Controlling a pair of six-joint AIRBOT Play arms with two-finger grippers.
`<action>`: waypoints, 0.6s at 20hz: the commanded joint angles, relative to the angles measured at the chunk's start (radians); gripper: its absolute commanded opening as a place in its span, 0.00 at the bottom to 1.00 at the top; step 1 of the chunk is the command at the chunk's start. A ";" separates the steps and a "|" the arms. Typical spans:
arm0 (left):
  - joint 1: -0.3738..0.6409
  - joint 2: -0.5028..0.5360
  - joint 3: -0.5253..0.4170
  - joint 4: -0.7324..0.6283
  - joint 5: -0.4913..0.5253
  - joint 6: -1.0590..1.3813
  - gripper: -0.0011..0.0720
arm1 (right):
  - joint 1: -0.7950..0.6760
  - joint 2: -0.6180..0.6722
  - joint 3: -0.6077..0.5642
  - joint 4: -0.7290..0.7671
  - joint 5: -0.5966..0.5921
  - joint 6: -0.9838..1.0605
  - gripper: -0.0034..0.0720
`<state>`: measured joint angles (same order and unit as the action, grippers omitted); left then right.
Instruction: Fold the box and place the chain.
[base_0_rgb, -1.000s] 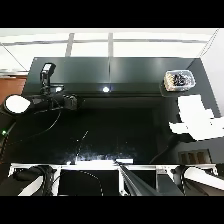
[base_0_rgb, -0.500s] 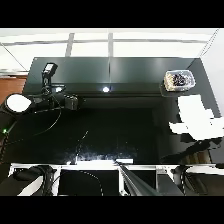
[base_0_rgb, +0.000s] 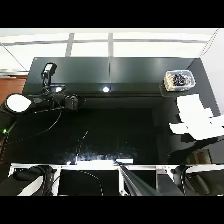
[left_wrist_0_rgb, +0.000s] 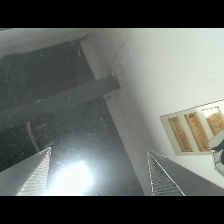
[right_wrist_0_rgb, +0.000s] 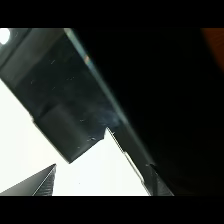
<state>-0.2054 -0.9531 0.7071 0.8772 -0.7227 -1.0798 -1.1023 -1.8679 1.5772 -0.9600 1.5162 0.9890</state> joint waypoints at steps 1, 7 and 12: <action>-0.001 0.000 0.001 0.000 0.000 -0.003 0.98 | 0.005 -0.032 0.015 0.025 0.079 -0.039 0.96; -0.001 0.000 0.001 0.000 0.000 -0.002 0.98 | 0.008 -0.032 -0.030 0.034 0.113 -0.042 0.39; -0.001 0.000 0.001 0.000 0.000 -0.002 0.98 | 0.021 -0.011 -0.041 0.074 0.137 -0.079 0.07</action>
<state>-0.2054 -0.9531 0.7071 0.8772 -0.7231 -1.0832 -1.0901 -1.8912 1.5440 -0.9180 1.6390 0.9237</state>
